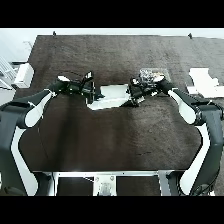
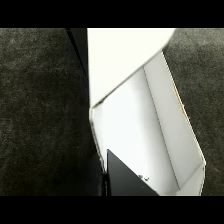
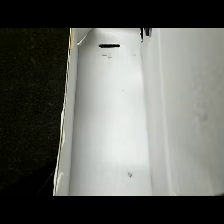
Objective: Fold the box and place the chain.
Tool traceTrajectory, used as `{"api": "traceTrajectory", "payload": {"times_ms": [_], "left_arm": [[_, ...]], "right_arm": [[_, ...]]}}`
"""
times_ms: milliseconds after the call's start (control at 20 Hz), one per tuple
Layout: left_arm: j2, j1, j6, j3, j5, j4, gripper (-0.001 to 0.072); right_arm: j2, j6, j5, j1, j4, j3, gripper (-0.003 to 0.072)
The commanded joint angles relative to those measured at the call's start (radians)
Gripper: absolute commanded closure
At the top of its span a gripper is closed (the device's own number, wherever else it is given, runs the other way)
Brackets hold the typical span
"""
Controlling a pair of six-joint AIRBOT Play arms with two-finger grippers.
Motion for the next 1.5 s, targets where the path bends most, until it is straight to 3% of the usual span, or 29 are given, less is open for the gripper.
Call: {"api": "traceTrajectory", "payload": {"times_ms": [0,50,100,150,200,400,650,700,750,800,850,950,1150,1350,1450], "left_arm": [[0.001,0.001,-0.035,0.001,-0.001,-0.002,0.0689],[0.001,0.001,-0.035,0.001,-0.002,-0.002,0.0688],[0.001,0.001,-0.033,0.001,-0.002,-0.002,0.0629],[0.001,0.001,-0.031,0.001,0.0,-0.011,0.0308],[0.002,0.002,-0.032,0.002,-0.001,-0.023,0.0151],[0.017,0.002,-0.035,0.028,-0.076,-0.027,0.0151],[0.03,0.064,-0.077,0.049,-0.24,0.001,0.0151],[0.03,0.088,-0.101,0.06,-0.295,0.001,0.0174],[0.032,0.113,-0.118,0.069,-0.352,0.001,0.035],[0.035,0.141,-0.122,0.083,-0.429,0.001,0.0616],[0.045,0.164,-0.118,0.093,-0.49,-0.003,0.0692],[0.093,0.191,-0.149,0.098,-0.507,-0.011,0.0696],[0.262,0.158,-0.179,0.041,-0.43,0.039,0.0697],[0.438,0.047,-0.09,-0.185,-0.121,0.085,0.0697],[0.476,-0.013,-0.045,-0.287,-0.013,0.083,0.0696]], "right_arm": [[0.0,0.0,0.0,0.0,0.0,0.0,0.0233],[0.0,0.0,0.0,0.0,0.0,0.0,0.0233],[0.0,0.0,0.0,0.0,0.0,0.0,0.0233],[-0.001,0.0,0.0,0.0,0.0,0.0,0.0233],[-0.001,0.0,0.0,0.0,0.0,0.0,0.0233],[-0.001,0.0,0.0,0.0,0.0,0.0,0.0233],[-0.001,0.0,0.0,0.0,0.0,0.0,0.0233],[-0.001,0.0,0.0,0.0,0.0,0.0,0.0233],[0.0,0.0,0.0,0.0,0.0,0.0,0.0233],[0.0,0.0,0.0,0.0,0.0,0.0,0.0233],[0.0,0.0,0.0,0.0,0.0,0.0,0.0233],[-0.001,0.0,0.0,0.0,0.0,0.0,0.0233],[0.0,0.0,0.0,0.0,0.0,0.0,0.0233],[0.0,0.0,0.0,0.0,0.0,0.0,0.0234],[-0.001,0.0,0.0,0.0,0.0,0.0,0.0233]]}}
